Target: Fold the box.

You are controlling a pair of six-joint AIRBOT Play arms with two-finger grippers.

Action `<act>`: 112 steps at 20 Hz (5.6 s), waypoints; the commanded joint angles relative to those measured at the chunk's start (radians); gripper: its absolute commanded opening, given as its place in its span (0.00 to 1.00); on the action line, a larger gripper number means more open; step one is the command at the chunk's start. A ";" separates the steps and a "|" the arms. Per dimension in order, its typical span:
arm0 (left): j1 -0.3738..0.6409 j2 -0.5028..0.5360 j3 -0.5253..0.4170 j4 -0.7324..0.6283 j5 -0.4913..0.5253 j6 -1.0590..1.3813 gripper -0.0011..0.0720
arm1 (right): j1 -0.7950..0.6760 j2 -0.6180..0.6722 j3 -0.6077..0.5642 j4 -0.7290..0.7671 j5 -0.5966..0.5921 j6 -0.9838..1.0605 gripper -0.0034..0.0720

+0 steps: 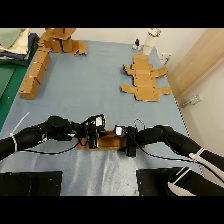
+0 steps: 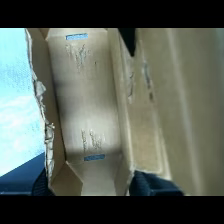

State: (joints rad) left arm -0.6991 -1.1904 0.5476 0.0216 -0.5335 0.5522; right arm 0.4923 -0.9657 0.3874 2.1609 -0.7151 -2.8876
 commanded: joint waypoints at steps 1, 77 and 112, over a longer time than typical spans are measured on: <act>0.000 0.000 0.000 0.000 0.003 0.000 0.03 | 0.000 0.001 0.001 -0.003 0.000 0.000 0.72; -0.240 -0.091 0.012 -0.923 0.479 -0.728 0.03 | 0.000 0.001 0.001 -0.007 0.000 0.000 0.72; 0.962 0.214 0.137 0.210 -0.973 -0.750 0.03 | 0.000 0.001 0.001 -0.010 -0.003 0.000 0.72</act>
State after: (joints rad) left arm 0.2558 -1.0050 0.6704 0.1017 -1.3804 -0.1394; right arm 0.4923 -0.9657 0.3874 2.1529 -0.7162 -2.8880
